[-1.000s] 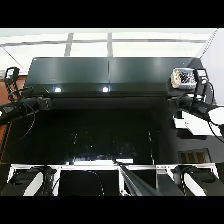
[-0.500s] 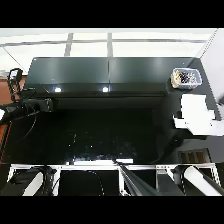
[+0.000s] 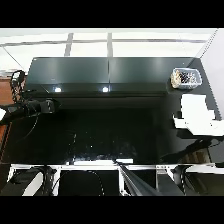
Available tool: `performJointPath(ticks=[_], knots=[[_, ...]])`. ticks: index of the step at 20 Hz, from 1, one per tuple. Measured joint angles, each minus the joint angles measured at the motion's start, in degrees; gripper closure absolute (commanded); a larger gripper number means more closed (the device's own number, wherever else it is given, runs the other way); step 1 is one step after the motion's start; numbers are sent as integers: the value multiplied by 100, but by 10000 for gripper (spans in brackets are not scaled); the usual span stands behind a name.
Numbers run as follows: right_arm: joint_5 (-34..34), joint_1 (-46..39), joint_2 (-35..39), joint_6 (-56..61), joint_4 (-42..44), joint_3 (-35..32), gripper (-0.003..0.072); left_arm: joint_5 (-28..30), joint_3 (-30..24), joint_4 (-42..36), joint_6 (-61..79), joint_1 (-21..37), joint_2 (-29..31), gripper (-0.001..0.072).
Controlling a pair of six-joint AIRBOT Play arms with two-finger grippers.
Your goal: Fold the box and place the chain.
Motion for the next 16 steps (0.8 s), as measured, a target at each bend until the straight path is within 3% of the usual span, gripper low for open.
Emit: performJointPath(ticks=[1,2,3,4,5,8,11,16], knots=[[162,81,-114,-131,57,96,159,-11,0,-4,-52,0,-2,-1],[313,160,-186,-214,44,160,419,-13,0,-11,-81,0,-7,-1],[424,238,-238,-243,-26,210,568,-24,0,-17,-114,0,-9,-1],[503,317,-245,-256,-118,243,586,-39,0,-28,-138,0,-9,-1],[549,389,-208,-280,-175,264,669,-96,0,-33,-153,0,-9,-1],[647,645,162,-326,-20,232,669,-229,0,-44,-186,0,-9,-1],[651,907,809,-520,852,-168,670,-326,0,-24,-197,0,-11,-1],[188,2092,2358,-1023,2006,-1738,670,-507,0,-28,-199,-44,-33,-1]])
